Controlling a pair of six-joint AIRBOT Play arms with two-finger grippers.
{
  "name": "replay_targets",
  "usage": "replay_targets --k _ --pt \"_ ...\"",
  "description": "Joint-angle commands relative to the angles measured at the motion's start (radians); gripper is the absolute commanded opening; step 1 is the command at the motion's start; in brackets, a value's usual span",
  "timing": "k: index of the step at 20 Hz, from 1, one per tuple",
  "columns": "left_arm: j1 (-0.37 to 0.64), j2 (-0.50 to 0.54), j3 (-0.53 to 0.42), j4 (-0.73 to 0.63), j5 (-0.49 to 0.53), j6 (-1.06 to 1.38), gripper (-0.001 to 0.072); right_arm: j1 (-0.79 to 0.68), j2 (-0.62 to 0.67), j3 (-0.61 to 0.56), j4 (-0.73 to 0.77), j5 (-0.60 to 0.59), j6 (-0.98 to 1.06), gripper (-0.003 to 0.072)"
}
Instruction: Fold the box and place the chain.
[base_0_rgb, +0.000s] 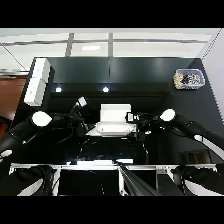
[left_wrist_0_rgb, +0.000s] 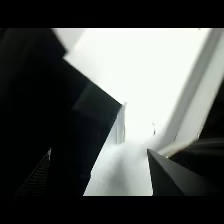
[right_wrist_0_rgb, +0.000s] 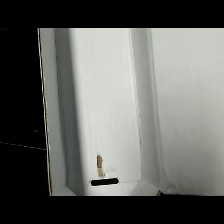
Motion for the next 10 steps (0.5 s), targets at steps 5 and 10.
replay_targets --k 5,10 --pt "-0.032 -0.161 0.096 -0.002 -0.135 0.406 0.0707 0.000 -0.001 0.000 0.000 0.000 0.000 0.0390" --pt "-0.071 -0.246 0.143 0.017 -0.214 0.415 0.0706 0.000 -0.001 0.000 0.000 0.000 0.000 0.0390"
